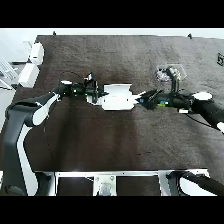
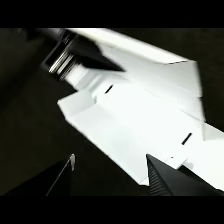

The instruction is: Fold the box and place the chain.

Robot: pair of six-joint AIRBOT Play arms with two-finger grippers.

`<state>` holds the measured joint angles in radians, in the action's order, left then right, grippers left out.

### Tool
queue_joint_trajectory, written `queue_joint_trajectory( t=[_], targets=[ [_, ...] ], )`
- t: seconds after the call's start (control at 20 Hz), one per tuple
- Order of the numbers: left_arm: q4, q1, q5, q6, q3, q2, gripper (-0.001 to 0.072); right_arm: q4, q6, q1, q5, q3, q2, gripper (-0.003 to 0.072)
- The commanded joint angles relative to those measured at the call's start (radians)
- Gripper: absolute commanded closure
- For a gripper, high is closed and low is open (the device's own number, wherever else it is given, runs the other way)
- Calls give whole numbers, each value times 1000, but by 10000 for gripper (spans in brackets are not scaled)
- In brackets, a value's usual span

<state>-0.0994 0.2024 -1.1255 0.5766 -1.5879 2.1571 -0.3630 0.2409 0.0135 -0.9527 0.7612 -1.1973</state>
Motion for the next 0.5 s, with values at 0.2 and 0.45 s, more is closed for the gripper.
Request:
queue_joint_trajectory(
  t=[0.2,0.45],
  targets=[
    [2,1,0,0,0,0,687,-174,-576,-166,206,-24,-57,136],
    [2,1,0,0,0,0,687,-173,-629,-175,224,-24,-164,59]
  ],
)
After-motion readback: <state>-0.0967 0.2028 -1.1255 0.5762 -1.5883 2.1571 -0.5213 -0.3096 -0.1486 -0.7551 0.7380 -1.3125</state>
